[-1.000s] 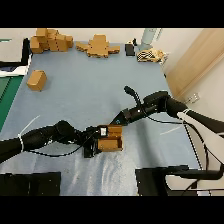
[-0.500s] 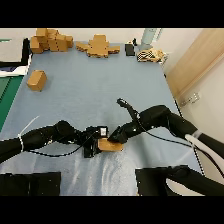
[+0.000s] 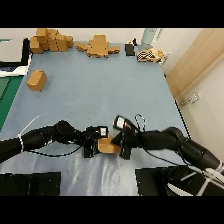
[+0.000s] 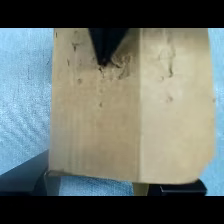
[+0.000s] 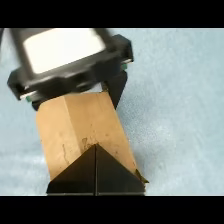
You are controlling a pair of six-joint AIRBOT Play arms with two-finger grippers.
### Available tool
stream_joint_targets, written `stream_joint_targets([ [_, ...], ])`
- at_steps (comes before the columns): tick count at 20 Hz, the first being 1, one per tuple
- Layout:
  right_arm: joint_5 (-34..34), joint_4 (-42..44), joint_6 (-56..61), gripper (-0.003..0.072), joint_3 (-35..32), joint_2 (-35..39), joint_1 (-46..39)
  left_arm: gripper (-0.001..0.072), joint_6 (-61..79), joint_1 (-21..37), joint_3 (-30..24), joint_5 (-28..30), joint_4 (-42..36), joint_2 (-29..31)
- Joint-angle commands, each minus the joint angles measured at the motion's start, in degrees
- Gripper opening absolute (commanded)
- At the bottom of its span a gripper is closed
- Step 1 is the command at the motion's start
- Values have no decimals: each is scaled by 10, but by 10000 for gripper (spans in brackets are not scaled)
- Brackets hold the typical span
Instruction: Fold the box.
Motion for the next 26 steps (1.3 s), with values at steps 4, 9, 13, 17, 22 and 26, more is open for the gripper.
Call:
stream_joint_targets([
  [4,92,-125,56,193,-55,69,94,474,0,0,0,0,0,0],
  [9,106,-125,54,326,-55,69,94,474,0,0,0,0,0,0],
  [13,103,-125,49,532,-55,55,99,474,0,0,0,0,0,0],
  [17,148,-143,49,525,-55,1,103,474,0,0,0,0,0,0],
  [22,170,-183,67,525,-51,-16,143,474,0,0,0,0,0,0],
  [26,168,-275,159,524,-51,-14,161,474,0,0,0,0,0,0],
])
